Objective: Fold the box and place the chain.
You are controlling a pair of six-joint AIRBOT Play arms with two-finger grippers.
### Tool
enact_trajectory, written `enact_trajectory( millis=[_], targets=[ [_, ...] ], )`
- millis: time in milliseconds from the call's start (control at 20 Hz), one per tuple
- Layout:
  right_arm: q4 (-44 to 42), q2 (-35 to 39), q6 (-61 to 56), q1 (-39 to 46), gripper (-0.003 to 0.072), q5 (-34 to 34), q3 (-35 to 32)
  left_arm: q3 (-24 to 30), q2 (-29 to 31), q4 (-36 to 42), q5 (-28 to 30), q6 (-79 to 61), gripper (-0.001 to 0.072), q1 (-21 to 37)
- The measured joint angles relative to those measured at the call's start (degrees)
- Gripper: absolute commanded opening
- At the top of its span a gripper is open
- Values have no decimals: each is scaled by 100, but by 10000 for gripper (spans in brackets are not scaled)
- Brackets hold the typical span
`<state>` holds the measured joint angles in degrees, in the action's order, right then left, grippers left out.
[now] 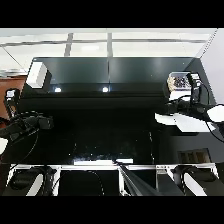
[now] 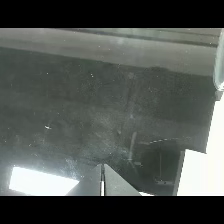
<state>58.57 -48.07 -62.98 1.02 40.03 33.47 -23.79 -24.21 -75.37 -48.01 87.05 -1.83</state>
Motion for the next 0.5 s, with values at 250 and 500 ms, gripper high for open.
enact_trajectory(
  millis=[250, 500],
  targets=[
    [0, 0, 0, 0, 12, 2, 0, 0, 0, 0, 0, 0, 24, 0],
    [-125, 0, -13, 0, 12, -688, -2, 0, 0, -2, 0, 0, 24, 0]
  ],
)
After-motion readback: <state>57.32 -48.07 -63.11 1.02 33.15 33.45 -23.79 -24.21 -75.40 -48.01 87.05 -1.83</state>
